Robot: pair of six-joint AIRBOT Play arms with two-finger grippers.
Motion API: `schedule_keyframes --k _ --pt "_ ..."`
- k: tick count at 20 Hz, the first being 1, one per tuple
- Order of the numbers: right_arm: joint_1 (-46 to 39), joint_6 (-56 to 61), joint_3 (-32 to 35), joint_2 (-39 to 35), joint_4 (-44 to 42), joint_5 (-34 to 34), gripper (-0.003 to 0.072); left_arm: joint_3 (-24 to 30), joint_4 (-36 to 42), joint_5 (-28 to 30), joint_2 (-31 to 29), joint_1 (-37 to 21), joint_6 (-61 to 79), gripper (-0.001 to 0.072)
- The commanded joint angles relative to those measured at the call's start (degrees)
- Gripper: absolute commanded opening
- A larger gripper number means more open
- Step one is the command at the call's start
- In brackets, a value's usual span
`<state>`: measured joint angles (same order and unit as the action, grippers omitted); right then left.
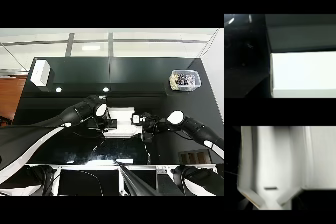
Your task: Fold the box and place the chain.
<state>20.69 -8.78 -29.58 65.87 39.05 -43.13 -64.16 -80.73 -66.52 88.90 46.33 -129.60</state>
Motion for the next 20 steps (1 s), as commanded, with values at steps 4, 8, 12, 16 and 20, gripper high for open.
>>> schedule_keyframes --k 4,8,12,16,20 --pt "0.0 0.4 0.0 -3.0 4.6 -1.9 0.0604 -2.0 -1.2 0.5 0.0 0.0 0.6 0.0028" --pt "0.1 0.2 0.0 -3.0 4.5 -1.2 0.0604 -1.8 -1.6 0.2 0.7 0.1 0.7 0.0028" --pt "0.1 -1.3 0.0 -2.8 1.8 0.0 0.0510 -1.8 -1.4 0.2 1.3 1.0 0.8 0.0028" --pt "0.2 -2.4 0.0 -2.8 -0.3 -0.4 0.0489 -1.8 -1.5 0.2 1.3 1.1 0.9 0.0029" --pt "0.1 -2.3 0.0 -1.4 -1.6 -2.8 0.0127 -1.8 -1.5 0.4 1.3 1.1 0.8 0.0029"
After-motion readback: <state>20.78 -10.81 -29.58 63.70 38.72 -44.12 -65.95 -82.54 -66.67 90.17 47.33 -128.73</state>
